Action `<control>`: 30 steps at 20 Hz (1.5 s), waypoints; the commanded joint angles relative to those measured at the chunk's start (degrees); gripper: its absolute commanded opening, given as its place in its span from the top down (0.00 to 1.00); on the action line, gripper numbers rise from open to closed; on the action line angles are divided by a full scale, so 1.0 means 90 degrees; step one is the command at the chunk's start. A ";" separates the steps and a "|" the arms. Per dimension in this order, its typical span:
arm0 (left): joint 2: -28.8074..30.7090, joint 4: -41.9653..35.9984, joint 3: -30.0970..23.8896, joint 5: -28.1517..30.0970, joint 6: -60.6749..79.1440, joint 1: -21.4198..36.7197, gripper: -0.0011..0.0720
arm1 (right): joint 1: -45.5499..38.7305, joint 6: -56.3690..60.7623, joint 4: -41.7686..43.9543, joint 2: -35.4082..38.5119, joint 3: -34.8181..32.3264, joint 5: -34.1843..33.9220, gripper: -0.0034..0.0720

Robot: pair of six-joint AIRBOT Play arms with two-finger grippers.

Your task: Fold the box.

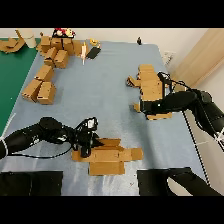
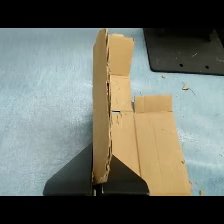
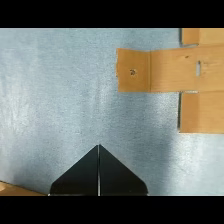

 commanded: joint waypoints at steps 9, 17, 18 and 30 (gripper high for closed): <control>-0.0151 -0.0090 -0.0027 0.0017 -0.0369 0.0005 0.97 | 0.0007 -0.0007 0.0005 -0.0002 0.0005 -0.0061 0.95; -0.0148 -0.0092 -0.0024 0.0022 -0.0537 -0.0002 0.97 | 0.0313 -0.0291 -0.0007 0.0010 0.0005 -0.0483 0.95; -0.0148 -0.0092 -0.0024 0.0019 -0.0534 -0.0002 0.97 | 0.0508 -0.0287 -0.0022 0.0010 -0.0002 -0.0563 0.95; -0.0151 -0.0092 -0.0024 0.0024 -0.0534 -0.0002 0.97 | 0.4753 0.1168 -0.0459 0.2929 -0.2341 -0.0838 0.95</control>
